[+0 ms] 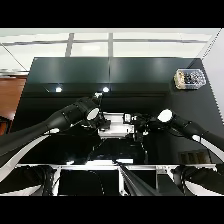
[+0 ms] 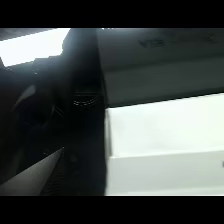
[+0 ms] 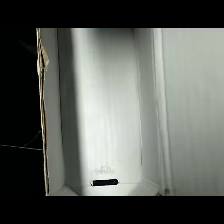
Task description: Fold the box and place the chain.
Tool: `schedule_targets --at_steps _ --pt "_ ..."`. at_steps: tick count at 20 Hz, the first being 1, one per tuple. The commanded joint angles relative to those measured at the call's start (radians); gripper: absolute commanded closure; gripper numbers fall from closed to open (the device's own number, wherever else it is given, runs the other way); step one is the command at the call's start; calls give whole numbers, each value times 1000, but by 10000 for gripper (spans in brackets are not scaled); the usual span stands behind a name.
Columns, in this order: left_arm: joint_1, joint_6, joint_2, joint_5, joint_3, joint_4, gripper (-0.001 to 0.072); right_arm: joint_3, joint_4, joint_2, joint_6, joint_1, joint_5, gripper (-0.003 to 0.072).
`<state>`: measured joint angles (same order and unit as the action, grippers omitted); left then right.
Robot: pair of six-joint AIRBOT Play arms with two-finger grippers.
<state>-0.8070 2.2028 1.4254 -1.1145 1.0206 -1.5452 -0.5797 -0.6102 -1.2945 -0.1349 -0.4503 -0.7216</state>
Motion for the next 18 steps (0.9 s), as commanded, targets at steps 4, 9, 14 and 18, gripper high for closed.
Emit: schedule_targets --at_steps 4,9,14,18 --pt "-14 107 25 14 5 -9 231 1 0 0 0 0 0 442" --pt "-13 92 58 31 5 33 234 1 0 0 0 0 0 442" --pt "-13 73 59 57 5 40 682 1 0 0 0 0 0 442" --pt "-13 72 59 59 5 40 679 1 0 0 0 0 0 442"
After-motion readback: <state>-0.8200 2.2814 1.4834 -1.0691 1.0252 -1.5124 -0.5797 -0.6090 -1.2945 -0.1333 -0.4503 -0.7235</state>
